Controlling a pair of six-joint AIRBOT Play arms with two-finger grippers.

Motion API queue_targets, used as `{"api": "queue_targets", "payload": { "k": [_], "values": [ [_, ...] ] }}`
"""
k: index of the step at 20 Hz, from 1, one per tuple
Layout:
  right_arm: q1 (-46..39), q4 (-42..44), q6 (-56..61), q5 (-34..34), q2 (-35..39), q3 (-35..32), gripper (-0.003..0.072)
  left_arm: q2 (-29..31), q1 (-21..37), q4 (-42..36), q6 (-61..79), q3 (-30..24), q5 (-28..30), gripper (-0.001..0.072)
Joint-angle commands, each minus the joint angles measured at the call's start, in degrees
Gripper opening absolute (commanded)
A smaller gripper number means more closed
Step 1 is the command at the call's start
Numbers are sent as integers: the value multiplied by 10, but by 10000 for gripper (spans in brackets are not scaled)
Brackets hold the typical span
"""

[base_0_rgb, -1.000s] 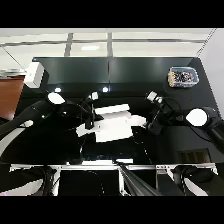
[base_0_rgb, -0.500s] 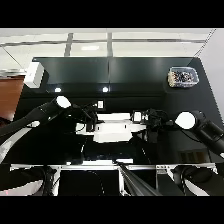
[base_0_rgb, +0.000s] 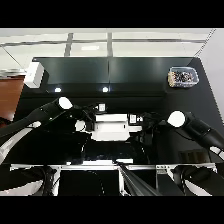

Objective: Fold the box and place the chain.

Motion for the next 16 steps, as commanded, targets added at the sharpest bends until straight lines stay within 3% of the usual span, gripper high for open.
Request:
{"api": "queue_targets", "payload": {
  "k": [1,3,9,16],
  "values": [
    [24,15,-4,-7,-16,-13,701,0,0,0,0,1,3,25],
    [39,18,-4,-17,-24,-21,701,0,0,0,0,1,3,25],
    [61,107,31,-165,-24,-22,701,0,0,-3,0,1,5,25],
    [61,63,26,-172,2,-20,701,0,0,-3,0,1,5,25]
  ]
}}
